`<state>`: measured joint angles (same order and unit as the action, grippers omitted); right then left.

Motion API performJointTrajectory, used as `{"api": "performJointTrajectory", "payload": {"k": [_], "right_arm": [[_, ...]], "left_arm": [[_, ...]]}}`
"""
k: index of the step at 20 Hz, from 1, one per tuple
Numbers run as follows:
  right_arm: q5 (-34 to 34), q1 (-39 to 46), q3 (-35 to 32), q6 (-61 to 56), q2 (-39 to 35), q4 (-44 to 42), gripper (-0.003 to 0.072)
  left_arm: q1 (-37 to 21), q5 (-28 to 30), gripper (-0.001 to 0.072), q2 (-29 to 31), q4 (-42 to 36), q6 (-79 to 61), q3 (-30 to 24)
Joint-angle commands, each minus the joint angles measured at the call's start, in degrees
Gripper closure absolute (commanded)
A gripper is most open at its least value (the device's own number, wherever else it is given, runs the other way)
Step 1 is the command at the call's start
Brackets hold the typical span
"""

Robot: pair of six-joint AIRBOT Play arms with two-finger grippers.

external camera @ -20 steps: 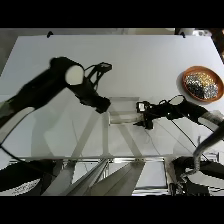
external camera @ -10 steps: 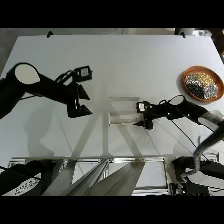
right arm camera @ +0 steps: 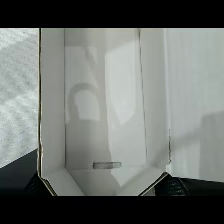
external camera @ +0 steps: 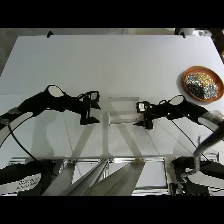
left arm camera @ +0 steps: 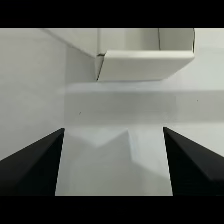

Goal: Fold the box and place the chain.

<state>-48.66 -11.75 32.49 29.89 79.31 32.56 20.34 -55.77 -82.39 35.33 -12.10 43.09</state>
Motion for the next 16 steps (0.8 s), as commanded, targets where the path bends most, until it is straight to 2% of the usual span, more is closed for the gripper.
{"api": "performJointTrajectory", "payload": {"k": [1, 7, 16], "right_arm": [[0.0, 0.02, 0.0, 0.0, -0.02, 0.0, 0.0363], [0.0, 0.02, 0.0, 0.0, -0.02, 0.0, 0.0363], [0.0, 0.02, 0.0, 0.0, -0.02, 0.0, 0.0363]], "left_arm": [[2.91, 3.54, -0.0006, -2.84, -2.93, -3.58, -0.46], [6.58, 5.88, -0.0008, -2.86, -3.58, -2.95, -0.46], [8.31, 7.65, -0.0008, -2.82, -3.56, -2.89, -0.46]]}}
